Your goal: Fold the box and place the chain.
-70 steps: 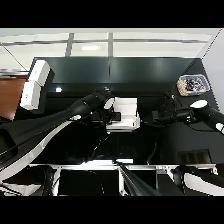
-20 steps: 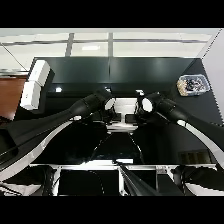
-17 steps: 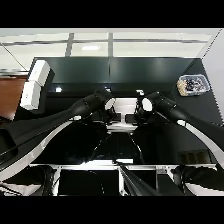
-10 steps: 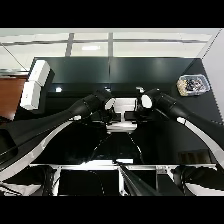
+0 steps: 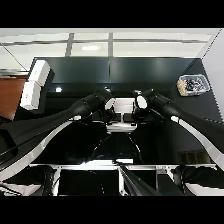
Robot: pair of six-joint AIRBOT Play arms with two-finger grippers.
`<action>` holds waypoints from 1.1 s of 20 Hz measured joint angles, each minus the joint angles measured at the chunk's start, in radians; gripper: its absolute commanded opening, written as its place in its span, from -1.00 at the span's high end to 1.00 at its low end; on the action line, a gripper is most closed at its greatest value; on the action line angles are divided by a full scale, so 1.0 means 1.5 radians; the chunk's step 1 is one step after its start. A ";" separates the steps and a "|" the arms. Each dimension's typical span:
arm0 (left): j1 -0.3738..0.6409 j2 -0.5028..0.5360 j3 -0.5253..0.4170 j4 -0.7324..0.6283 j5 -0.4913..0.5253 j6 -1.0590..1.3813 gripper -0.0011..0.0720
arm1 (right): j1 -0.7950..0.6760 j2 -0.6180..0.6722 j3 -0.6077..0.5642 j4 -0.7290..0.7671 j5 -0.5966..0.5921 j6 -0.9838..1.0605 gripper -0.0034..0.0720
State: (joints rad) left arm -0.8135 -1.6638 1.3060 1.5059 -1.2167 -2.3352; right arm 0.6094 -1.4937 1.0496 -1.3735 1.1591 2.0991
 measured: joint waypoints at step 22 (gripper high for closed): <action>0.000 0.000 0.000 0.000 -0.001 0.001 0.89 | -0.008 0.031 0.025 -0.025 0.024 -0.016 -0.22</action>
State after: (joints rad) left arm -0.8135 -1.6642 1.3056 1.5055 -1.2175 -2.3337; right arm 0.5980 -1.4475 1.0870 -1.4117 1.1950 2.0750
